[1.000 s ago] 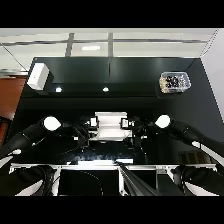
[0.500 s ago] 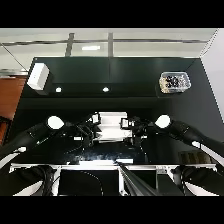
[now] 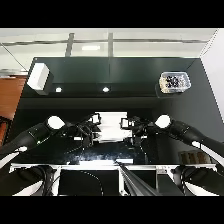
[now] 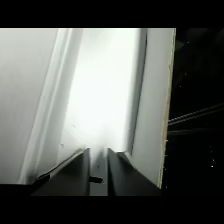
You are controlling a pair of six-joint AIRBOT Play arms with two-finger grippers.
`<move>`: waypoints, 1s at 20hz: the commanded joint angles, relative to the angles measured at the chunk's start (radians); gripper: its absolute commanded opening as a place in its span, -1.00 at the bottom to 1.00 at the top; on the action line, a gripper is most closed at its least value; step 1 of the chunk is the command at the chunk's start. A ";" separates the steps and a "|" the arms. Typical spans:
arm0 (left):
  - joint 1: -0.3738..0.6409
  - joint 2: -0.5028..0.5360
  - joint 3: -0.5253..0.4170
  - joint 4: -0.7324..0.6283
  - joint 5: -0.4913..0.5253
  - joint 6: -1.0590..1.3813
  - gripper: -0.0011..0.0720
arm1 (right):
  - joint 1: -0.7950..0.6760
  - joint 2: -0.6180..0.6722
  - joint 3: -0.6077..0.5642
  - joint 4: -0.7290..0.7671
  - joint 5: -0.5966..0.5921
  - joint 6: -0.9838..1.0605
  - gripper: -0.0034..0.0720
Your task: Fold the box and place the chain.
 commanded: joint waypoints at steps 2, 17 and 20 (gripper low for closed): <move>0.000 0.003 0.006 0.022 -0.008 -0.016 0.23 | 0.000 0.000 0.000 0.000 0.000 0.000 0.35; 0.811 0.288 -0.051 0.479 -0.262 -1.506 -0.89 | 0.000 0.000 0.000 0.000 0.000 0.002 0.35; 0.840 0.164 -0.114 0.357 -0.392 -1.341 -0.88 | 0.000 0.000 0.000 0.000 0.000 0.002 0.35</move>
